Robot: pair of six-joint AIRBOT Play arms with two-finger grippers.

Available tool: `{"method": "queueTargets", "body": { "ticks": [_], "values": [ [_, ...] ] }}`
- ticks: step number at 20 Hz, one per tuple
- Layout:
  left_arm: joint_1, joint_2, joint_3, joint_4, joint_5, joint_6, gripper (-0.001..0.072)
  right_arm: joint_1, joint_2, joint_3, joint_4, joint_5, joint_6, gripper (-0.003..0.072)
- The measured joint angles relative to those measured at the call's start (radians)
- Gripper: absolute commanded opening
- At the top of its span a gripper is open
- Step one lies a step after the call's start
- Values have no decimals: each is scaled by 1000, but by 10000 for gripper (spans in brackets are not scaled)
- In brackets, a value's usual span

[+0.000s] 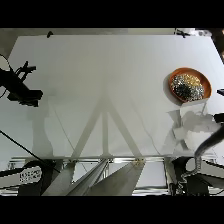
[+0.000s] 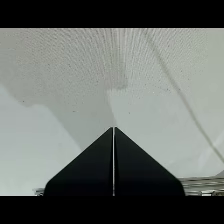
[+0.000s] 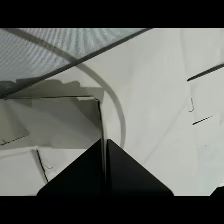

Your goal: Fold the box and place the chain.

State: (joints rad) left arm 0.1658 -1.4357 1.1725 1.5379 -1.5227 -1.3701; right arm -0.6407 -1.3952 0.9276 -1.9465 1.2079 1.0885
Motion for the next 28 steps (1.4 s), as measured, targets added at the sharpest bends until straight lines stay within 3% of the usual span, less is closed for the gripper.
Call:
{"method": "queueTargets", "body": {
  "ticks": [6, 12, 16, 21, 28],
  "values": [
    [0, 0, 0, 0, 0, 0, 13, 61, 52, 0, 72, 100, -7, 17],
    [0, 0, 0, 0, 0, 0, 13, 173, 229, -14, 423, 181, -41, 17],
    [0, 0, 0, 0, 0, 0, 13, 274, 358, -110, 669, 188, -45, 17],
    [0, 0, 0, 0, 0, 0, 13, 458, 490, -277, 819, 71, 27, 17],
    [0, 0, 0, 0, 0, 2, 13, 760, 532, -425, 888, -147, 195, 17]
  ]
}}
